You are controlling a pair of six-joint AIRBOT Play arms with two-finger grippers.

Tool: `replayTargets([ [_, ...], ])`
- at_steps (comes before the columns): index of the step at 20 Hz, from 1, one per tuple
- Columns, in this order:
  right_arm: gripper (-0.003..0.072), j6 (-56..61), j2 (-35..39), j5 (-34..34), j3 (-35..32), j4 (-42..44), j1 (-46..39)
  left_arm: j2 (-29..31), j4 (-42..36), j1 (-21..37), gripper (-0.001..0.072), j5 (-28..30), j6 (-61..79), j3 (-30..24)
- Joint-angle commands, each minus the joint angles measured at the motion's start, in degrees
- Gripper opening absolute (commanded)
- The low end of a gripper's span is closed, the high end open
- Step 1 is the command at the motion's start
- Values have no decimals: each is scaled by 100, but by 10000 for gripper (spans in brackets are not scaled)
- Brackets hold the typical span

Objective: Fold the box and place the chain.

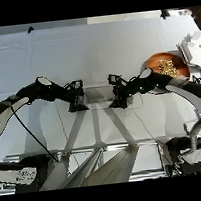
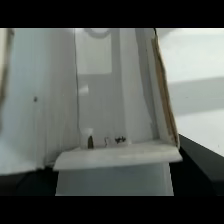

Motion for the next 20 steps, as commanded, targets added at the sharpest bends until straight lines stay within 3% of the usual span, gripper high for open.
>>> replayTargets([
  [1,503,-2,0,0,2,0,0,20,52,15,694,42,17,-35],
  [3,503,-2,0,0,2,0,0,20,52,15,687,42,15,-35],
  [4,503,-2,0,0,2,0,0,20,52,15,572,42,15,-37],
  [6,503,-2,0,0,2,2,0,20,55,15,210,11,17,-35],
  [7,503,-2,0,0,2,2,0,17,55,15,146,-28,15,-35],
  [20,503,-2,0,0,2,2,0,17,55,15,154,-304,15,-35],
])
